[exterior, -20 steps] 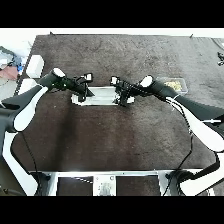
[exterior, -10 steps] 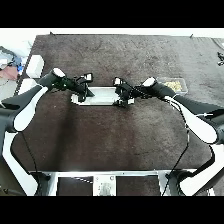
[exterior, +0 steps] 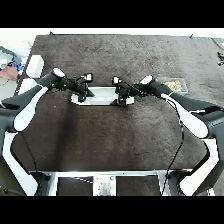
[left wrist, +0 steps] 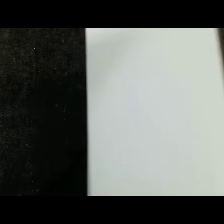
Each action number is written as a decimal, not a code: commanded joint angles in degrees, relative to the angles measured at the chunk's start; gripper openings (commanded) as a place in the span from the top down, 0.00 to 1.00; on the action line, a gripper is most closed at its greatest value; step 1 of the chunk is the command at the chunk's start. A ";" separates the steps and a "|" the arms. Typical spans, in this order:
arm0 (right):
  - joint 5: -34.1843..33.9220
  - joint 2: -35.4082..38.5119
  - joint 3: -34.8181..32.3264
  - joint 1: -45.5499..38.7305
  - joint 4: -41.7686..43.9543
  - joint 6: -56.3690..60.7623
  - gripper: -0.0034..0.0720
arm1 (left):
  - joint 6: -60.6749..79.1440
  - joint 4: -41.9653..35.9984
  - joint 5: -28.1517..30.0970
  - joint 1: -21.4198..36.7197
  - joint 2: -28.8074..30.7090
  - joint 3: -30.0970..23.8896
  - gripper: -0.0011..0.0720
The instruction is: Fold the box and place the chain.
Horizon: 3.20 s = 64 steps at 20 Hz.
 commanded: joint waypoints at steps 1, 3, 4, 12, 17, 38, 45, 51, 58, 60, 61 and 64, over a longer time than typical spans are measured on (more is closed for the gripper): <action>1.16 -1.44 1.70 -0.02 -0.04 0.85 0.00 | 0.00 0.00 0.11 -0.02 -0.04 -0.02 0.97; 1.22 -1.44 1.70 -0.02 -1.66 1.09 0.00 | 0.00 0.00 0.13 -0.02 -0.04 -0.02 0.97; 1.22 -1.46 1.70 -0.02 -1.66 1.07 0.00 | 0.00 0.00 0.13 -0.02 -0.04 -0.02 0.97; 0.35 -1.97 1.70 0.00 -2.86 1.05 0.00 | 0.00 0.00 0.24 -0.02 -0.04 -0.02 0.97; 0.20 -2.10 1.70 0.00 -2.19 0.98 0.06 | 0.00 -0.02 0.26 -0.02 -0.04 -0.02 0.97; 0.35 -2.14 1.70 -0.02 -1.60 0.63 0.16 | -0.02 -0.02 3.19 -0.02 -0.04 -0.02 0.97; 0.37 -2.14 1.70 -0.02 -1.60 0.61 0.16 | -0.04 -0.07 2.56 -0.02 -0.04 -0.02 0.97; 0.37 -2.14 1.70 -0.02 -1.60 0.63 0.16 | -0.04 -0.20 1.92 -0.02 -0.04 -0.02 0.97; 0.35 -2.14 1.70 -0.02 -1.60 0.63 0.16 | -1.55 -0.04 -3.08 0.17 0.07 3.72 0.51; 0.33 -2.14 1.70 -0.02 -1.60 0.63 0.16 | -1.53 0.02 -3.10 0.76 0.20 3.78 0.51; 0.35 -2.14 1.70 -0.02 -1.60 0.63 0.16 | -1.60 0.59 -4.50 1.53 0.20 4.11 0.51; 0.35 -2.14 1.70 -0.02 -1.60 0.61 0.16 | -2.43 0.81 -11.91 4.76 0.20 6.49 0.51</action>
